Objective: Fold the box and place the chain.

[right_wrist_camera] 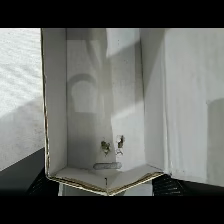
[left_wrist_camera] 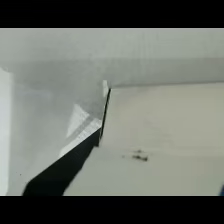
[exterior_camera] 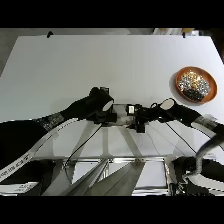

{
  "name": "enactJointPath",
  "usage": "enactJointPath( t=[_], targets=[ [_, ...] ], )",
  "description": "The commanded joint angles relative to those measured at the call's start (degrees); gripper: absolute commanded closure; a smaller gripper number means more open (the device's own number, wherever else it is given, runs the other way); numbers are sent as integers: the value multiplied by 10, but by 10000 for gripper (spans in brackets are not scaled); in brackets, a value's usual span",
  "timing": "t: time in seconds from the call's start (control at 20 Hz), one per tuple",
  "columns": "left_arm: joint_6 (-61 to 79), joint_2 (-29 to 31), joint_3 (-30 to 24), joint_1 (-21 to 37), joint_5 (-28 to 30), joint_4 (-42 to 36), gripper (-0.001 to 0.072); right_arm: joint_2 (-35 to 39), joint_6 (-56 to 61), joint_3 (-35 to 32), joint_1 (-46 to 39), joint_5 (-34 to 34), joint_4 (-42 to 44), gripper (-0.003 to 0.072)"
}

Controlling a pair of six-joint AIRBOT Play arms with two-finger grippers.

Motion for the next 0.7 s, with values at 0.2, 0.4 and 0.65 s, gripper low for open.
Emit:
enactJointPath(
  t=[0.2,0.4,0.65],
  targets=[
    [104,58,1,21,0,-8,500,0,2,0,0,-1,0,283],
    [135,112,0,45,2,-25,500,0,2,0,0,-1,1,283],
    [233,203,-7,70,1,-36,498,0,2,0,0,-1,0,283]
  ],
)
